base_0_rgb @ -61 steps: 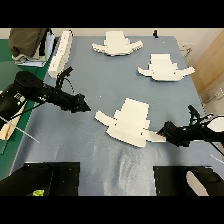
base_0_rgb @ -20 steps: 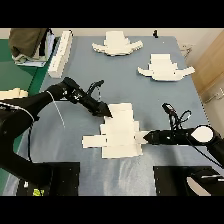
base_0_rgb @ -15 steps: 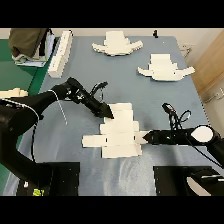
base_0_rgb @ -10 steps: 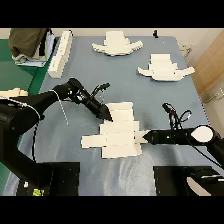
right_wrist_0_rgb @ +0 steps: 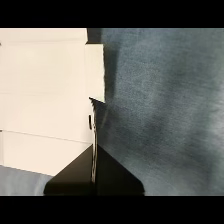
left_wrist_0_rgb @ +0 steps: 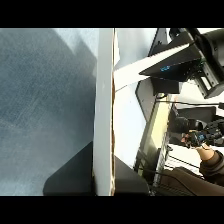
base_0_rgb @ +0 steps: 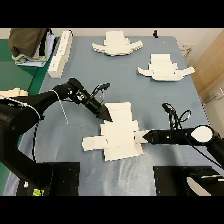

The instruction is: Fold the box.

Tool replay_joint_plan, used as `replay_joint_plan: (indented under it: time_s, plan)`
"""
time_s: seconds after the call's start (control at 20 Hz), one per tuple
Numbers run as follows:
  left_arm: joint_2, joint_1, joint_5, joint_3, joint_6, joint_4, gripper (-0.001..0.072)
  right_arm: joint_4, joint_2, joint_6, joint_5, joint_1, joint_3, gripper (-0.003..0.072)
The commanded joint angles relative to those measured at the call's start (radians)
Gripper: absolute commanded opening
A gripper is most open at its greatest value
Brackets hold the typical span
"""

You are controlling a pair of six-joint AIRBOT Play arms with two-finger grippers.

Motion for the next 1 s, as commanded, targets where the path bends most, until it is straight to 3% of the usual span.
replay_joint_plan:
  time_s: [0.0, 0.05, 0.15, 0.25, 0.4, 0.45, 0.5, 0.65, 0.7, 0.75, 0.8, 0.95]
  plan:
    - [-0.001, -0.001, 0.000, 0.001, 0.003, -0.027, 0.0019, -0.003, 0.000, 0.000, -0.003, -0.001, 0.001, 0.0001]
    - [-0.001, 0.000, 0.000, 0.001, 0.003, -0.028, 0.0020, -0.003, 0.000, 0.000, -0.004, -0.001, 0.001, 0.0002]
    - [-0.001, 0.000, 0.001, 0.001, 0.001, -0.028, 0.0382, -0.003, 0.000, 0.000, -0.004, -0.001, 0.001, 0.0002]
    - [-0.001, 0.000, 0.001, 0.001, 0.003, -0.028, 0.0217, -0.008, 0.000, 0.000, -0.005, -0.001, 0.001, 0.0002]
    - [-0.001, 0.000, 0.007, 0.001, 0.004, -0.027, 0.0214, -0.011, 0.000, 0.000, -0.005, -0.001, 0.001, 0.0002]
    - [-0.001, 0.000, 0.010, 0.001, 0.011, -0.027, 0.0082, -0.011, 0.000, 0.000, -0.005, -0.001, 0.000, 0.0002]
    - [-0.001, 0.000, 0.016, 0.001, 0.031, -0.027, 0.0016, -0.011, 0.000, 0.000, -0.005, -0.001, 0.001, 0.0002]
    - [-0.001, -0.002, 0.009, 0.001, 0.068, -0.027, 0.0014, -0.010, 0.000, 0.000, -0.004, -0.001, 0.001, 0.0002]
    - [0.000, -0.003, 0.006, 0.001, 0.081, -0.027, 0.0014, -0.010, 0.000, 0.003, -0.006, -0.001, 0.001, 0.0035]
    - [0.000, -0.005, 0.005, 0.004, 0.094, -0.026, 0.0012, -0.010, 0.000, 0.006, -0.011, -0.002, 0.001, 0.0174]
    - [0.001, -0.005, 0.007, 0.013, 0.119, -0.023, 0.0010, -0.011, 0.000, 0.020, -0.011, -0.004, 0.003, 0.0244]
    - [0.068, -0.005, 0.114, 0.035, 0.182, -0.019, 0.0009, -0.162, 0.001, 0.127, 0.049, -0.063, 0.073, 0.0246]
